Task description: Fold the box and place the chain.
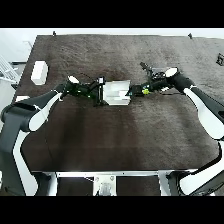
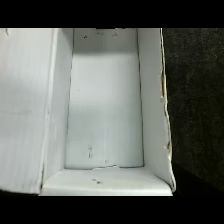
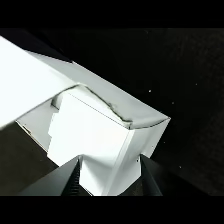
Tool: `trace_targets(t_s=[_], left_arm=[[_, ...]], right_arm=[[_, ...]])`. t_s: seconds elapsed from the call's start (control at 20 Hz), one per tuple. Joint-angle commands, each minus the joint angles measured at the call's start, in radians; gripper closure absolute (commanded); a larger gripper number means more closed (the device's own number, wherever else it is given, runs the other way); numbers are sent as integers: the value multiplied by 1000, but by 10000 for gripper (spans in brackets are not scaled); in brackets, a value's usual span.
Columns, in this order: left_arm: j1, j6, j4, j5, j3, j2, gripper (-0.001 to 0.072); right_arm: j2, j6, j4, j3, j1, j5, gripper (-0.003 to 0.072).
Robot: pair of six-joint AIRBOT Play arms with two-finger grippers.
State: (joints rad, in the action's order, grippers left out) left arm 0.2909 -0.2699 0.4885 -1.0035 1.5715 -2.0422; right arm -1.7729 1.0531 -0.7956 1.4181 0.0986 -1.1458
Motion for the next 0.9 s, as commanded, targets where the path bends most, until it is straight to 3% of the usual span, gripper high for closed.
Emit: trace_targets(t_s=[0.0, 0.6, 0.85], left_arm=[[0, 0, 0, 0, 0, 0, 182], [0, 0, 0, 0, 0, 0, 182], [0, 0, 0, 0, 0, 0, 182]], right_arm=[[1, 113, -148, 41, 54, 4, 248], [-3, 502, -526, 120, 196, 64, 249], [-26, 638, -613, 148, 247, 72, 249]])
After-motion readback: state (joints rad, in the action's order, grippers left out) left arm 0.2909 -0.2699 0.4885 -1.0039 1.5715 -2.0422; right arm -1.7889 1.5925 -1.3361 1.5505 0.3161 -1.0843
